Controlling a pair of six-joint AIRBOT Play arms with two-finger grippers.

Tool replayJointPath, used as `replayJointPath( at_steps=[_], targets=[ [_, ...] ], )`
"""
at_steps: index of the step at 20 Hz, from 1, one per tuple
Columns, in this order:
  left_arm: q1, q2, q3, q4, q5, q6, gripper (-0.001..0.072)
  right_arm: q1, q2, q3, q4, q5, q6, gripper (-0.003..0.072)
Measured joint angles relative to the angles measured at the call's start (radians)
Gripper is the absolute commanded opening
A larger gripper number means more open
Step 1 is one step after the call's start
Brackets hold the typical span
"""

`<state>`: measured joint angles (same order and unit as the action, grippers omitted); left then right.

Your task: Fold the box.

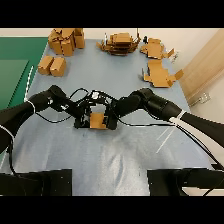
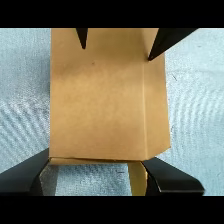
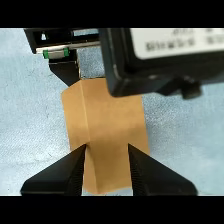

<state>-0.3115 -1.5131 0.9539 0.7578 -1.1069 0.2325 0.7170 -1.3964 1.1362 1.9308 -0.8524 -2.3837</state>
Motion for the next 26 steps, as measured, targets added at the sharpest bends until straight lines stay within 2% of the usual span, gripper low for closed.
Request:
replayJointPath(
  at_steps=[1, 7, 12, 14, 17, 18, 20, 21, 25, 26],
  targets=[
    [0.0, 0.0, 0.0, 0.0, 0.0, 0.001, 0.0296, 0.0, 0.0, 0.0, -0.005, 0.003, 0.0, 0.0542],
    [0.0, 0.0, 0.0, 0.0, 0.0, 0.002, 0.0296, 0.005, 0.0, 0.0, 0.009, -0.02, -0.055, 0.0542],
    [0.0, 0.0, 0.0, 0.0, 0.0, 0.002, 0.0296, 0.007, 0.0, 0.0, -0.003, -0.003, -0.071, 0.0529],
    [0.0, 0.0, 0.0, 0.0, 0.001, 0.0, 0.0296, 0.007, -0.005, 0.0, -0.011, 0.006, -0.075, 0.049],
    [0.0, 0.0, 0.0, 0.0, 0.001, 0.0, 0.0296, 0.012, -0.013, 0.0, -0.023, 0.013, -0.076, 0.0479],
    [0.0, 0.0, 0.0, 0.0, 0.001, 0.0, 0.0296, 0.013, -0.014, 0.0, -0.027, 0.014, -0.076, 0.0422],
    [0.0, 0.0, 0.0, 0.0, 0.005, -0.001, 0.0296, 0.016, -0.016, 0.0, -0.036, 0.013, -0.077, 0.0225],
    [0.001, 0.0, 0.0, -0.001, 0.007, -0.001, 0.0296, 0.018, -0.016, 0.0, -0.039, 0.013, -0.078, 0.0157],
    [0.001, 0.0, 0.0, -0.001, 0.01, -0.001, 0.0296, 0.019, -0.016, 0.001, -0.055, 0.013, -0.078, 0.0152],
    [0.001, 0.0, 0.0, 0.0, 0.011, 0.0, 0.0297, 0.019, -0.015, 0.001, -0.058, 0.011, -0.078, 0.0063]
  ],
)
